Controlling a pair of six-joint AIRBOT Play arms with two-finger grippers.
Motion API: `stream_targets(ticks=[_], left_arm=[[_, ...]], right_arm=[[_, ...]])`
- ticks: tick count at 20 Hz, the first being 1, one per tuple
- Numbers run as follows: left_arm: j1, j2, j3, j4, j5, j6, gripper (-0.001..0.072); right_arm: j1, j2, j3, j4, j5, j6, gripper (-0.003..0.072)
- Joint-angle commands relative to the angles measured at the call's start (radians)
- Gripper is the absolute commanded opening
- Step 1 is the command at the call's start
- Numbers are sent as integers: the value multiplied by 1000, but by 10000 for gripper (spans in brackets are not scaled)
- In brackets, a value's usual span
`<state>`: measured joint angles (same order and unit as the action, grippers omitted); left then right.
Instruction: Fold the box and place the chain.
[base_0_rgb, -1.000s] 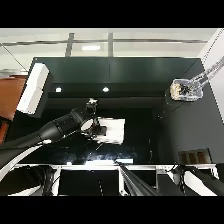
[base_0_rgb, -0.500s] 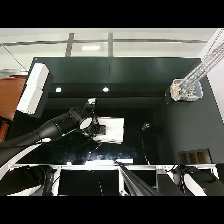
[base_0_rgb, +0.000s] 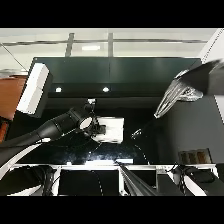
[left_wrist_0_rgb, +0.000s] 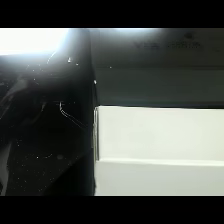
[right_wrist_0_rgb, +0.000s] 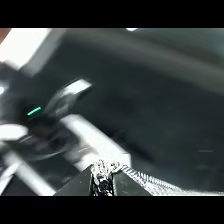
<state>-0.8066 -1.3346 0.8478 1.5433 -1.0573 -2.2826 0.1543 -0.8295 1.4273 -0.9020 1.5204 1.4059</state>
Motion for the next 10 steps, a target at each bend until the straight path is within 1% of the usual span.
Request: stream_targets(ticks=[1,4,6,10], left_arm=[[1,1,1,1,6,1,29],[0,1,1,0,5,1,30],[0,1,1,0,5,1,30],[0,1,1,0,5,1,29]], right_arm=[[166,-3,-80,87,-71,-26,20],[276,-27,-129,86,-160,-23,20],[320,-48,-153,86,-206,-23,20],[396,-109,-165,75,-280,-23,20]])
